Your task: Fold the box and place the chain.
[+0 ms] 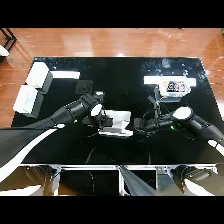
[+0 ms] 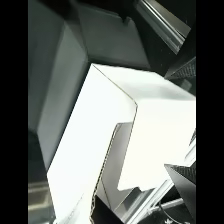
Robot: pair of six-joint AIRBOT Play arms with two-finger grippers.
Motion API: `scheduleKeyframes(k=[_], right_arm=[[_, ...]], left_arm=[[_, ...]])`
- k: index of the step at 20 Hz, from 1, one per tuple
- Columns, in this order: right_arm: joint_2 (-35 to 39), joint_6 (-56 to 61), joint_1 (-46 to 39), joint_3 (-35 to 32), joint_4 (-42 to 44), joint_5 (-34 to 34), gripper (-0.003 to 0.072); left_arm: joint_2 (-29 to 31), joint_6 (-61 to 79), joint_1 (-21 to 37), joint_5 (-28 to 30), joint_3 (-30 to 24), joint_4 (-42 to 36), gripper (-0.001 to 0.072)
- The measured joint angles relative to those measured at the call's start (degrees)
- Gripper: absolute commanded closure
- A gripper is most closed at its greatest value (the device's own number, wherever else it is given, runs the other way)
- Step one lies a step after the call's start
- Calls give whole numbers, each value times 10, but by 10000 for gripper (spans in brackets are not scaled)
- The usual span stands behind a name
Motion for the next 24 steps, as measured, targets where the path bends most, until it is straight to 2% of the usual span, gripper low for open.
scheduleKeyframes(k=[6, 7, 8, 10, 15, 16, 17, 24], right_arm=[[0, 154, 83, 44, -119, -67, 106], [0, 184, 96, 52, -145, -74, 112], [0, 210, 106, 59, -168, -78, 155], [-1, 261, 125, 71, -211, -85, 156], [-15, 335, 155, 95, -270, -90, 157], [-20, 346, 161, 101, -281, -90, 205], [-25, 356, 167, 106, -292, -90, 219], [-63, 423, 202, 146, -371, -71, 219]], left_arm=[[0, 0, 0, 0, 0, 0, 692], [0, 0, 0, 0, 0, 0, 692], [0, 0, 0, 0, 0, 0, 692], [0, 0, 0, 0, 0, 0, 691], [0, 0, 0, 0, 0, -1, 692], [0, 1, 0, 1, 0, -2, 692], [0, 2, 0, 1, 0, -2, 691], [0, 2, 0, 0, 0, -2, 692]])
